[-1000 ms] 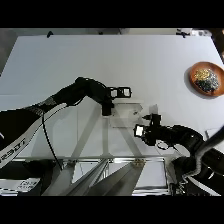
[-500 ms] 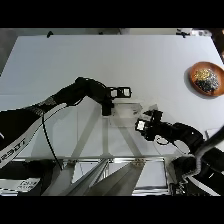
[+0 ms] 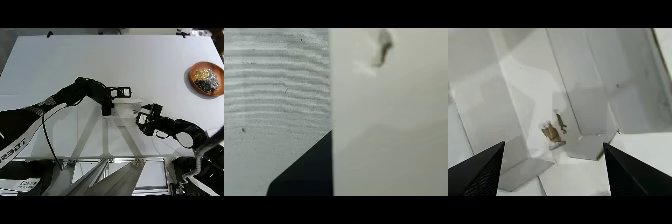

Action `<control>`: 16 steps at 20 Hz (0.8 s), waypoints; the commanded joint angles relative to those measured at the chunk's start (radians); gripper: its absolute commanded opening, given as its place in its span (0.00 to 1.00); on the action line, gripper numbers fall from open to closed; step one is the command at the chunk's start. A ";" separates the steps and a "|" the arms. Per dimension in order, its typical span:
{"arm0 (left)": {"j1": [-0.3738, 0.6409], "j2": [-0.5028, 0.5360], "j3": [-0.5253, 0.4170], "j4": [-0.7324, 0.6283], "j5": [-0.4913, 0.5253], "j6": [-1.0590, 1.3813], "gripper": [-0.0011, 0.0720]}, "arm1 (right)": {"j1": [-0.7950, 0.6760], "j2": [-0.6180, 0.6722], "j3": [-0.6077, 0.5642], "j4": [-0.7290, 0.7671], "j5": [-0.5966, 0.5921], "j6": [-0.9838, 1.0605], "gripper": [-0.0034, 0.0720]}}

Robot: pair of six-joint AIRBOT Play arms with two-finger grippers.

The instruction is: Fold the box and place the chain.

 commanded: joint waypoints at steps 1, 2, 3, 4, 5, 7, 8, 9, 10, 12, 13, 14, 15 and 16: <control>-0.001 0.000 0.001 0.000 0.000 0.001 0.04 | -0.090 -0.003 0.027 0.064 0.084 -0.061 0.97; -0.001 0.000 0.001 0.000 0.000 0.001 0.04 | -0.110 -0.003 0.027 0.066 0.094 -0.066 0.97; -0.001 0.000 0.001 0.000 0.000 0.000 0.04 | -0.121 -0.003 0.027 0.085 0.102 -0.090 0.97; -0.001 0.000 0.001 0.000 0.000 0.000 0.04 | -0.123 -0.003 0.027 0.113 0.113 -0.126 0.97; -0.001 0.000 0.001 0.000 0.000 0.000 0.04 | -0.123 -0.003 0.027 0.135 0.131 -0.156 0.97; -0.001 0.000 0.001 0.000 0.000 0.000 0.04 | -0.123 -0.003 0.025 0.111 0.189 -0.166 0.97; -0.001 0.000 0.001 0.000 0.000 0.000 0.04 | -0.122 -0.002 0.016 0.081 0.198 -0.166 0.97; -0.001 0.000 0.001 0.000 0.000 0.001 0.04 | -0.123 -0.002 0.002 0.055 0.198 -0.166 0.97; -0.001 0.000 0.001 0.000 0.000 0.000 0.04 | -0.122 -0.002 -0.015 0.031 0.196 -0.166 0.97; -0.001 0.000 0.001 0.000 0.000 0.000 0.04 | -0.122 0.004 -0.034 0.027 0.201 -0.166 0.97; -0.001 0.000 0.001 0.000 0.001 0.001 0.04 | -0.116 0.008 -0.037 0.028 0.200 -0.166 0.97; -0.001 0.000 0.001 0.000 0.000 0.001 0.04 | -0.111 0.008 -0.041 0.030 0.198 -0.166 0.97; -0.001 0.000 0.001 0.000 0.000 0.001 0.04 | -0.102 0.008 -0.049 0.030 0.189 -0.166 0.97; -0.001 0.000 0.001 0.000 0.000 0.000 0.04 | -0.090 0.008 -0.059 0.036 0.167 -0.166 0.97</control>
